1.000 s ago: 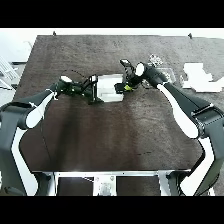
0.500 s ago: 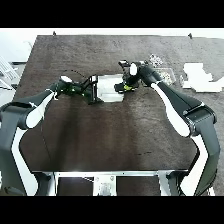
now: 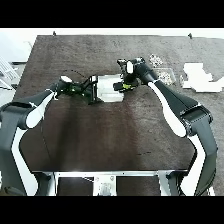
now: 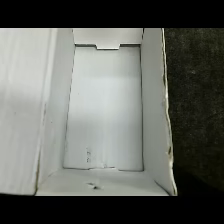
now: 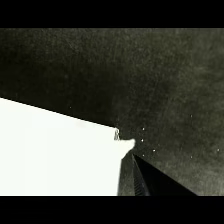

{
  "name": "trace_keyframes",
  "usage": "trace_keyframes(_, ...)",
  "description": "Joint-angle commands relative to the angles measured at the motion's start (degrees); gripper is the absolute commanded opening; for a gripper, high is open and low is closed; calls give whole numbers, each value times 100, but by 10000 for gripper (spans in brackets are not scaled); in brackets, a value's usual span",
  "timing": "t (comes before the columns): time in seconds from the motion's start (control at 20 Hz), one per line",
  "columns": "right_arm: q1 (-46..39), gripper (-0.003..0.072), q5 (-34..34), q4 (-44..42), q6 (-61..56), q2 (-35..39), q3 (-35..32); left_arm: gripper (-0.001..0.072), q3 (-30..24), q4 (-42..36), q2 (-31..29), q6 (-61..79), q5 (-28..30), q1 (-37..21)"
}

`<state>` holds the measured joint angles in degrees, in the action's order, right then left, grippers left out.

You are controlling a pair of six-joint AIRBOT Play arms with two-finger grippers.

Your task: Fold the box and place the chain.

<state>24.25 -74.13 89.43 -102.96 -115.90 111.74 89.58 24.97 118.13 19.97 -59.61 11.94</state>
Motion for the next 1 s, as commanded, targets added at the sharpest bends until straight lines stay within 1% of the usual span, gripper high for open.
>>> trace_keyframes(0.0, 9, 331, -254, 28, -168, -17, 39, 412, -2, 2, -2, -2, 2, 2)
trace_keyframes(0.35, 22, 330, -439, 20, -614, -249, 68, 412, -2, 2, -2, -2, 2, 2)
trace_keyframes(0.55, 98, 280, -428, 22, -660, -286, 81, 412, -2, 0, -2, -2, 2, 2)
trace_keyframes(0.65, 103, 204, -396, 20, -669, -286, 140, 412, -2, 0, -2, -2, 2, 2)
trace_keyframes(0.75, 103, 168, -382, 22, -765, -284, 192, 412, -2, 2, -2, -2, 0, 2)
trace_keyframes(0.8, 103, 117, -382, 22, -765, -286, 197, 412, -2, 0, -2, -2, 2, 2)
trace_keyframes(0.85, 105, 109, -393, 20, -765, -286, 197, 412, -2, 2, -2, -2, 2, 2)
trace_keyframes(0.9, 116, 35, -391, 22, -763, -286, 197, 412, -2, 0, -2, -2, 0, 2)
trace_keyframes(0.95, 129, 9, -393, 20, -763, -286, 197, 412, -2, 2, -2, -2, 2, 2)
